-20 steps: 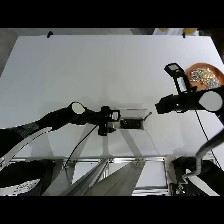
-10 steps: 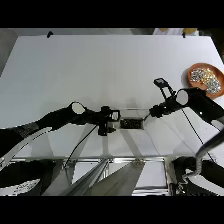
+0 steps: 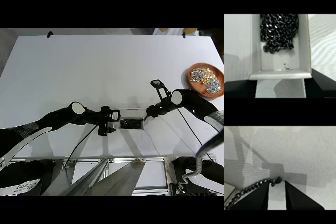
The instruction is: Fold the box and place the chain.
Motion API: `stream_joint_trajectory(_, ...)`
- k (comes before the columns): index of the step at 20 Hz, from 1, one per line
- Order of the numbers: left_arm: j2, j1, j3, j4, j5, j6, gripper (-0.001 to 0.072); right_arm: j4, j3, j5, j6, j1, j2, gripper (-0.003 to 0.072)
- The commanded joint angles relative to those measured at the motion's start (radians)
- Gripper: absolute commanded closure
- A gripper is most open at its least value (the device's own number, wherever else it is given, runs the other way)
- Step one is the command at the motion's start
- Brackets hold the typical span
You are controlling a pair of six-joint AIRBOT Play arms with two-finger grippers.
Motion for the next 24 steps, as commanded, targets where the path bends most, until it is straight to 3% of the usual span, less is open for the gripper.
stream_joint_trajectory(1,0.001,0.0,0.0,0.0,0.0,0.0,0.0503,0.018,-0.001,-0.029,0.0,0.001,-0.014,0.0473)
stream_joint_trajectory(3,0.001,0.0,0.0,0.0,0.0,0.0,0.0503,0.018,-0.001,-0.013,0.0,0.001,-0.013,0.0633)
stream_joint_trajectory(4,0.001,0.0,0.0,0.0,0.0,0.0,0.0503,0.016,0.0,0.002,-0.001,0.001,-0.007,0.067)
stream_joint_trajectory(8,0.001,0.0,0.0,0.0,0.0,0.0,0.0503,-0.038,0.0,0.058,-0.001,0.001,0.1,0.0671)
stream_joint_trajectory(13,0.001,0.0,0.0,0.0,0.0,0.0,0.0503,-0.004,0.0,0.152,-0.004,0.001,0.323,0.067)
stream_joint_trajectory(18,0.001,0.0,0.0,0.0,0.0,0.0,0.0503,0.298,0.0,0.197,-0.175,0.001,0.513,0.067)
stream_joint_trajectory(21,0.001,0.0,0.0,0.0,0.0,0.0,0.0503,0.513,-0.001,0.197,-0.287,0.001,0.542,0.067)
stream_joint_trajectory(24,0.001,0.0,0.0,0.0,0.0,0.0,0.0503,0.57,-0.021,0.185,-0.342,0.002,0.539,0.067)
